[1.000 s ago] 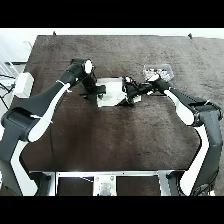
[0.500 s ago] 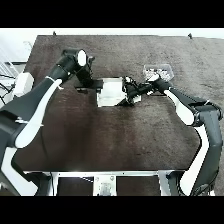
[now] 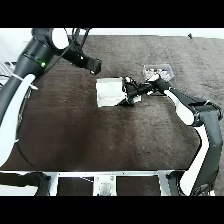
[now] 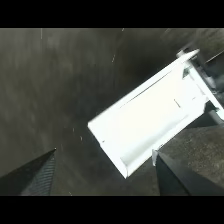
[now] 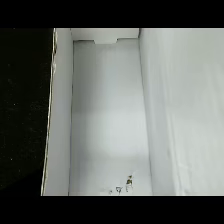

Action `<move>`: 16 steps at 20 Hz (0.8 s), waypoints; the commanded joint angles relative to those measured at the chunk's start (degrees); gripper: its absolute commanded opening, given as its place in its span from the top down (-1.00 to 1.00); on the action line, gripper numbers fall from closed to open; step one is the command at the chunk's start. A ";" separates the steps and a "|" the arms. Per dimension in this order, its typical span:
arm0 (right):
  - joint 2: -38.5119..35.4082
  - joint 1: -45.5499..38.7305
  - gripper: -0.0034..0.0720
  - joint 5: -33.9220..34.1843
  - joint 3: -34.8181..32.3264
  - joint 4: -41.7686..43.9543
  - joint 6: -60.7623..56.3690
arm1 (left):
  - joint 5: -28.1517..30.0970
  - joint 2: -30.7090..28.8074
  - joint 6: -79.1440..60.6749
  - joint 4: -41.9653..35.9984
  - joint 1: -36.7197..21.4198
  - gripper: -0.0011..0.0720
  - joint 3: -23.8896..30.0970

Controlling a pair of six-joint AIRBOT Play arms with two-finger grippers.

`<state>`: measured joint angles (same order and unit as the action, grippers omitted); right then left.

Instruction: Fold the box and place the chain.

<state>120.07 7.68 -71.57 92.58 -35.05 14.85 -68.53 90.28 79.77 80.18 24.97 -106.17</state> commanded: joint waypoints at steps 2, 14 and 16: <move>0.00 0.00 -0.46 0.00 0.00 0.02 0.00 | 2.05 -2.45 -14.25 -11.28 0.04 -0.96 0.24; 0.00 0.00 -0.46 0.00 0.00 0.02 0.00 | 24.44 -16.70 -41.09 -38.66 -9.09 -0.96 32.46; 0.00 0.00 -0.46 -0.02 0.00 0.02 0.00 | 22.49 -16.33 -55.28 -50.03 -13.29 -0.96 36.44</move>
<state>120.07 7.68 -71.57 92.58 -35.03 14.85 -47.48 75.31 43.88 46.46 16.47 -76.40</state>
